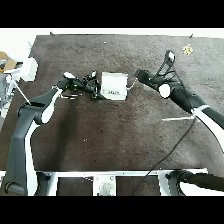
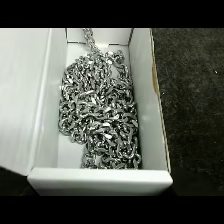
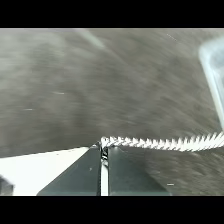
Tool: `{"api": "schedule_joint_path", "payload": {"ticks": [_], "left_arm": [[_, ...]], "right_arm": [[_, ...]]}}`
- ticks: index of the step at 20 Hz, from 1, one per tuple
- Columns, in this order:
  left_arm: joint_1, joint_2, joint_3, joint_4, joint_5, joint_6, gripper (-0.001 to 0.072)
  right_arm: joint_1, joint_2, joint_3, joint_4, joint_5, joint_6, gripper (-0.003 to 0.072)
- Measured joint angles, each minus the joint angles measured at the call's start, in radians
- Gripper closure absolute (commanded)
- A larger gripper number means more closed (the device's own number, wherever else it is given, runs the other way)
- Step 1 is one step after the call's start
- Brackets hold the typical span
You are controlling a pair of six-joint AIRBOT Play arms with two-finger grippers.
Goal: Fold the box and place the chain.
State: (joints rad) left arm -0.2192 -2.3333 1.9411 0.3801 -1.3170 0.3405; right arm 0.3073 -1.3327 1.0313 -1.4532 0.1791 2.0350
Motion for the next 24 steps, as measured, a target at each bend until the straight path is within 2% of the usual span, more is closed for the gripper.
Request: {"api": "schedule_joint_path", "payload": {"ticks": [4, 6, 9, 13, 14, 15, 16, 17, 18, 20, 24], "left_arm": [[0.000, 0.000, 0.000, 0.000, 0.000, 0.000, 0.0506], [0.000, 0.000, 0.000, 0.000, 0.000, 0.000, 0.0506], [0.000, 0.000, 0.000, 0.000, 0.000, 0.000, 0.0506], [0.000, 0.000, 0.000, 0.000, 0.000, 0.000, 0.0506], [0.000, 0.000, 0.000, 0.000, 0.000, 0.000, 0.0506], [0.000, 0.000, 0.000, 0.000, 0.000, 0.000, 0.0506], [0.000, 0.000, 0.000, 0.000, 0.000, 0.000, 0.0506], [0.000, 0.000, 0.000, 0.000, 0.000, 0.000, 0.0506], [0.000, 0.000, 0.000, 0.000, 0.000, 0.000, 0.0506], [0.000, 0.000, 0.000, 0.000, 0.000, 0.000, 0.0506], [0.000, 0.000, 0.000, 0.000, 0.000, 0.000, 0.0506]], "right_arm": [[0.072, 0.129, 0.000, -0.047, 0.002, 0.000, 0.0680], [0.121, 0.160, 0.000, -0.056, -0.034, 0.000, 0.0680], [0.182, 0.160, 0.000, -0.063, -0.115, 0.000, 0.0680], [0.221, 0.079, 0.000, -0.071, -0.189, 0.000, 0.0680], [0.223, 0.051, 0.000, -0.073, -0.193, 0.000, 0.0640], [0.226, 0.025, 0.000, -0.074, -0.198, 0.001, 0.0394], [0.229, 0.001, 0.000, -0.076, -0.202, 0.001, 0.0295], [0.229, -0.016, 0.000, -0.086, -0.207, -0.001, 0.0314], [0.228, -0.027, 0.000, -0.100, -0.206, 0.000, 0.0374], [0.211, -0.023, 0.001, -0.135, -0.190, -0.001, 0.0369], [0.131, -0.004, 0.051, -0.145, -0.055, -0.109, 0.0371]]}}
